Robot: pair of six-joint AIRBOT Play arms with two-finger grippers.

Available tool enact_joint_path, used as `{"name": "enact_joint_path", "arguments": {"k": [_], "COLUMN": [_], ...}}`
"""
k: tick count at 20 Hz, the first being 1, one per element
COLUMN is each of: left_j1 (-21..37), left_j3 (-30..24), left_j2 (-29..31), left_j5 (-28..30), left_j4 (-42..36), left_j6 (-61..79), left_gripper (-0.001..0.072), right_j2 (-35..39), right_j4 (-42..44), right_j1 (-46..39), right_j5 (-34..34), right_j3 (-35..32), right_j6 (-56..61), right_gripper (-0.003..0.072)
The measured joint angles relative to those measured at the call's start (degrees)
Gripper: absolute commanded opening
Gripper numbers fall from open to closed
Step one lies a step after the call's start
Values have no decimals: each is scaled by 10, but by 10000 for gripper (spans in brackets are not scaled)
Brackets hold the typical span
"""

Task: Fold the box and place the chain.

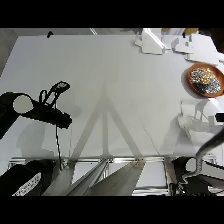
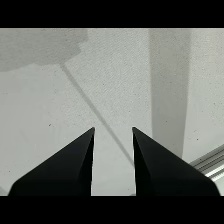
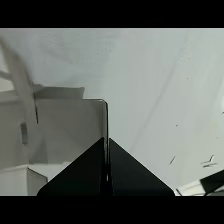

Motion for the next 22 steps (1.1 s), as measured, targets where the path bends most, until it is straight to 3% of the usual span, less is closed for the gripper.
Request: {"name": "enact_joint_path", "arguments": {"k": [4,9,15,18,22], "left_j1": [0,0,0,0,0], "left_j3": [0,0,0,0,0], "left_j2": [0,0,0,0,-1], "left_j5": [0,0,0,0,33], "left_j4": [0,0,0,0,-9], "left_j6": [0,0,0,0,0], "left_gripper": [272,272,272,272,297], "right_j2": [41,138,307,373,411], "right_j4": [15,155,333,367,384], "right_j1": [74,200,367,445,521], "right_j5": [20,13,-131,-197,-236], "right_j3": [0,-28,-187,-256,-292], "right_j6": [-1,-5,20,61,96], "right_gripper": [17,16,16,17,17]}}
